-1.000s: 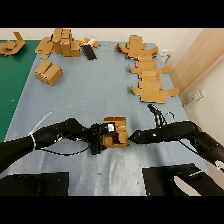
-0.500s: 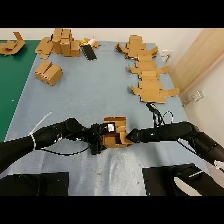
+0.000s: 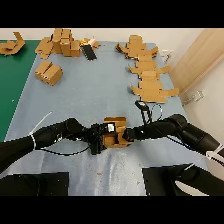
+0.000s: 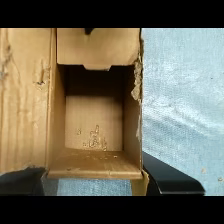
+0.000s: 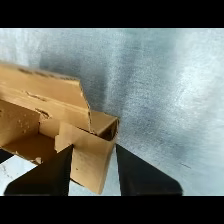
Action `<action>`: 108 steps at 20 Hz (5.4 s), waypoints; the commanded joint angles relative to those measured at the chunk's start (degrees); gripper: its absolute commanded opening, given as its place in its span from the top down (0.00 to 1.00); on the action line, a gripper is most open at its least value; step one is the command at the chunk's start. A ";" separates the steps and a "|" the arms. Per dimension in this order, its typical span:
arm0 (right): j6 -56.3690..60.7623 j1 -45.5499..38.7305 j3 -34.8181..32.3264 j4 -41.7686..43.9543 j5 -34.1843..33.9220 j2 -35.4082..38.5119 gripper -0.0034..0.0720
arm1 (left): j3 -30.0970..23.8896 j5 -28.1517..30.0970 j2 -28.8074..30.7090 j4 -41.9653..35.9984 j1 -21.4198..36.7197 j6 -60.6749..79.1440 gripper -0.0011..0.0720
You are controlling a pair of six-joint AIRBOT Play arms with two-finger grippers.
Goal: Fold the box.
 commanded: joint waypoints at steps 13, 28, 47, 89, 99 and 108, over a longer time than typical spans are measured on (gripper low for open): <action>28.24 12.44 8.76 -16.83 -10.60 -9.86 0.43 | 0.00 0.00 -0.04 0.02 0.00 0.00 0.43; 35.43 13.79 15.96 -22.21 -17.14 -18.58 0.53 | 0.00 0.00 -0.04 0.02 0.00 0.00 0.42; 33.88 13.86 15.96 -20.94 -16.68 -15.93 0.46 | 0.00 0.00 -0.04 0.02 0.00 0.00 0.42; -66.66 -1.40 -3.41 27.28 8.57 -1.31 0.95 | 0.00 0.00 -0.04 0.02 0.00 0.00 0.42; -66.66 8.90 -5.11 9.20 12.22 12.24 0.46 | 0.00 0.00 -0.04 0.02 0.00 0.00 0.42; -66.69 14.34 -9.53 -1.49 21.46 12.13 0.41 | 0.00 0.00 -0.04 0.02 0.00 0.00 0.42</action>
